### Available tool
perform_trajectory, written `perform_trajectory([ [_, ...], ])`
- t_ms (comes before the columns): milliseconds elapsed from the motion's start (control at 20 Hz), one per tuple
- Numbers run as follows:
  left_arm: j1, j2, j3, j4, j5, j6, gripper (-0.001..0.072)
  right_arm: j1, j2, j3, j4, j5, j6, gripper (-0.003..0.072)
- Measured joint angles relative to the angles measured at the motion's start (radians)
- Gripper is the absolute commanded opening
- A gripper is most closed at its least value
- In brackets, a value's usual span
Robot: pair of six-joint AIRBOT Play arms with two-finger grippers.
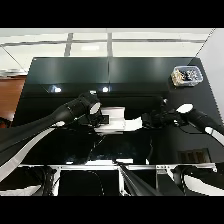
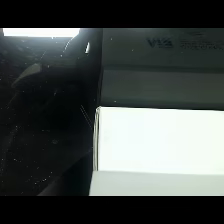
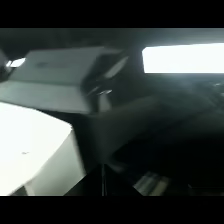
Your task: Fold the box and place the chain.
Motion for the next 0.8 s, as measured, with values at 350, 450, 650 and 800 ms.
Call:
perform_trajectory([
  [350,0.000,0.000,0.000,0.001,-0.001,0.001,0.0027,0.051,-0.048,0.114,0.066,0.140,-0.101,0.0546],
  [450,0.000,0.000,0.000,0.001,-0.001,0.001,0.0027,0.057,-0.051,0.135,0.074,0.183,-0.112,0.0546],
  [650,0.000,0.000,0.000,0.001,0.000,0.001,0.0027,0.084,-0.053,0.156,0.084,0.212,-0.121,0.0416],
  [800,0.000,0.000,0.000,0.001,0.000,0.000,0.0027,0.109,-0.053,0.172,0.086,0.215,-0.112,0.0306],
])
